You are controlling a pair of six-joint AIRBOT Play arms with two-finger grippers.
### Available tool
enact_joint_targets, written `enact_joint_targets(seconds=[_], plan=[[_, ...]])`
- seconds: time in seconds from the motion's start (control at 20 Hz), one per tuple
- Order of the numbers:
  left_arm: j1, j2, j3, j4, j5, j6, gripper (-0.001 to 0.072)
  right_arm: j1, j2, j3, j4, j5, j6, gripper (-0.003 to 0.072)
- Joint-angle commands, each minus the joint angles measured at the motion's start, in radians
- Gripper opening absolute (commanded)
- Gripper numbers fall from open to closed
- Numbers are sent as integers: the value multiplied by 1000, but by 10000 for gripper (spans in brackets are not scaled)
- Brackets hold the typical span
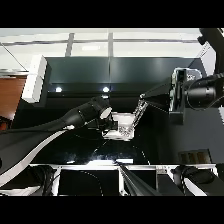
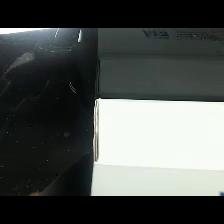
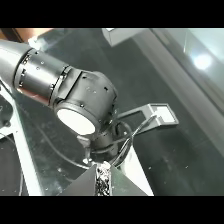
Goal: Fold the box and place the chain.
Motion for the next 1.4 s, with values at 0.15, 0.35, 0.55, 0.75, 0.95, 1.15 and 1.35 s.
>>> enact_joint_targets(seconds=[0.15, 0.35, 0.55, 0.75, 0.95, 1.15, 1.35], plan=[[0, 0, 0, 0, 0, 0, 31, 1, 4, 1, -13, 41, 23, 8], [0, 0, 0, 0, 0, 0, 30, -2, 19, 1, -98, 53, 50, 7], [0, 0, 0, 0, 0, 0, 30, -1, 54, 1, -115, 52, 90, 7], [0, 0, 0, 0, 1, 0, 31, 24, 53, 0, -49, 56, 100, 8], [0, 0, 0, 0, 0, 0, 31, 47, 52, 0, 7, 21, 93, 7], [0, 0, 0, 0, 0, 0, 31, 30, 53, 1, -132, 5, 114, 7], [0, 0, 0, 0, 0, 0, 30, -8, 55, 44, -156, 24, 124, 7]])
